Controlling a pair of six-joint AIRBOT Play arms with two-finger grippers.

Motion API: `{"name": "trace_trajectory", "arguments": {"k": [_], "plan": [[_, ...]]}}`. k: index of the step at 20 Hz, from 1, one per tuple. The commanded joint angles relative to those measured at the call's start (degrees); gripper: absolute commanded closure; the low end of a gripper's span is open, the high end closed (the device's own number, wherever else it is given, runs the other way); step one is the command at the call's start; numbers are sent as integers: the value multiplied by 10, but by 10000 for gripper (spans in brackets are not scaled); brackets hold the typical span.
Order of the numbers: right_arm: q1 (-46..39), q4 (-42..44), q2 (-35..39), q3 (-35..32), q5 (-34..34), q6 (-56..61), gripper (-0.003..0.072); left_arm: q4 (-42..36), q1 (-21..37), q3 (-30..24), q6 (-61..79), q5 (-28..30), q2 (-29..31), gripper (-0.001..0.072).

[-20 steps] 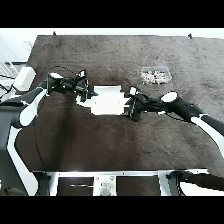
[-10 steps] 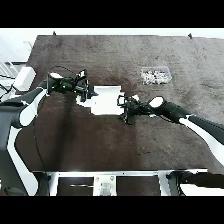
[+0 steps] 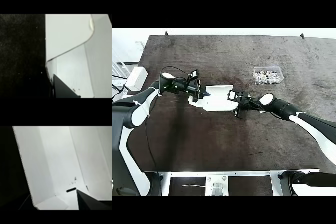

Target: Fold the box and place the chain.

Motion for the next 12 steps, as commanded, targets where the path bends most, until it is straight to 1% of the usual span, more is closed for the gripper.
{"name": "trace_trajectory", "arguments": {"k": [1,5,8,12], "plan": [[-19,4,11,12,-5,12,39,0,0,0,0,0,0,689],[-23,15,5,23,-5,-10,39,0,0,0,0,0,0,689],[-26,21,-11,47,-2,-19,39,0,0,0,0,0,0,688],[-41,21,-30,73,32,-33,39,0,0,0,0,0,0,689]]}}
